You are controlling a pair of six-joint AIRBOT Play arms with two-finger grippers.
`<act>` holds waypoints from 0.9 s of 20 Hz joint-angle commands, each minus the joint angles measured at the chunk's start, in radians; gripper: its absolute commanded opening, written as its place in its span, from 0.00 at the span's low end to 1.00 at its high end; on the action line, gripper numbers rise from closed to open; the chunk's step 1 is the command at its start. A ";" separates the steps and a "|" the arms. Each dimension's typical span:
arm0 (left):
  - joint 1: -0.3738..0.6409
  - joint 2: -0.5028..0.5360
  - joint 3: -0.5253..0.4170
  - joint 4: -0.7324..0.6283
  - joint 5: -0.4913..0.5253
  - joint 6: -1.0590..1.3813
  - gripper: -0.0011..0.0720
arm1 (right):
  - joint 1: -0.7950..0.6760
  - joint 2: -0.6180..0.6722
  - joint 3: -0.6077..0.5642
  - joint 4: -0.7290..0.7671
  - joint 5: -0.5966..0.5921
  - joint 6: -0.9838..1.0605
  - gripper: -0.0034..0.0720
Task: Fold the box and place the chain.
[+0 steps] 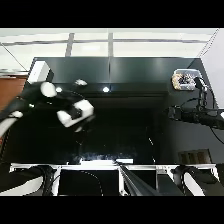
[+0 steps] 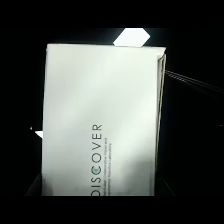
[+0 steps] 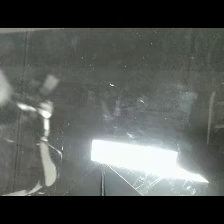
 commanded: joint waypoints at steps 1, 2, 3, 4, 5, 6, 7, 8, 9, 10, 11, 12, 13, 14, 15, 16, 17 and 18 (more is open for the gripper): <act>0.307 0.013 0.000 0.063 -0.048 -0.168 0.24 | 0.000 0.001 -0.001 0.001 -0.016 0.000 0.07; 0.376 0.013 0.000 0.063 -0.017 -0.169 0.24 | 0.000 0.001 -0.001 0.000 -0.018 0.000 0.07; 0.427 0.012 0.000 0.061 0.020 -0.169 0.24 | 0.000 0.001 -0.001 0.001 -0.019 0.000 0.07; 0.469 0.011 0.000 0.050 0.070 -0.168 0.24 | 0.000 0.001 -0.001 0.001 -0.022 0.000 0.07; 0.495 0.010 0.000 0.039 0.130 -0.164 0.24 | 0.000 0.001 -0.001 0.001 -0.022 0.000 0.07; 0.514 0.006 0.001 0.038 0.199 -0.142 0.24 | -0.001 0.001 -0.001 0.001 -0.021 0.000 0.07; 0.526 0.000 0.003 0.040 0.260 -0.109 0.24 | 0.000 0.001 -0.001 0.001 -0.020 0.000 0.07; 0.536 -0.012 0.009 0.040 0.317 -0.080 0.24 | -0.001 0.001 -0.001 0.000 -0.019 0.000 0.07; 0.543 -0.029 0.019 0.040 0.357 -0.063 0.24 | 0.000 0.001 -0.001 0.000 -0.018 0.001 0.07; 0.543 -0.050 0.034 0.041 0.383 -0.053 0.24 | 0.000 0.001 -0.001 0.001 -0.018 0.001 0.07; 0.541 -0.076 0.054 0.041 0.392 -0.037 0.24 | -0.001 0.001 -0.001 0.001 -0.018 0.001 0.07; 0.538 -0.100 0.077 0.040 0.392 -0.021 0.24 | 0.000 0.001 -0.001 0.001 -0.018 0.001 0.07; 0.538 -0.126 0.099 0.040 0.397 -0.021 0.24 | 0.000 0.001 -0.001 0.000 -0.018 0.001 0.07; 0.538 -0.149 0.121 0.040 0.402 -0.021 0.24 | 0.000 0.001 -0.001 0.000 -0.018 0.001 0.07; 0.539 -0.172 0.146 0.040 0.403 -0.021 0.24 | 0.000 0.001 -0.001 0.000 -0.018 0.003 0.07; 0.539 -0.191 0.168 0.040 0.402 -0.022 0.24 | 0.000 0.001 -0.001 0.001 -0.018 0.004 0.07; 0.539 -0.204 0.185 0.040 0.405 -0.022 0.24 | 0.000 0.001 -0.001 0.001 -0.018 0.004 0.07; 0.539 -0.214 0.196 0.040 0.421 -0.022 0.24 | 0.000 0.001 -0.001 0.001 -0.018 0.004 0.07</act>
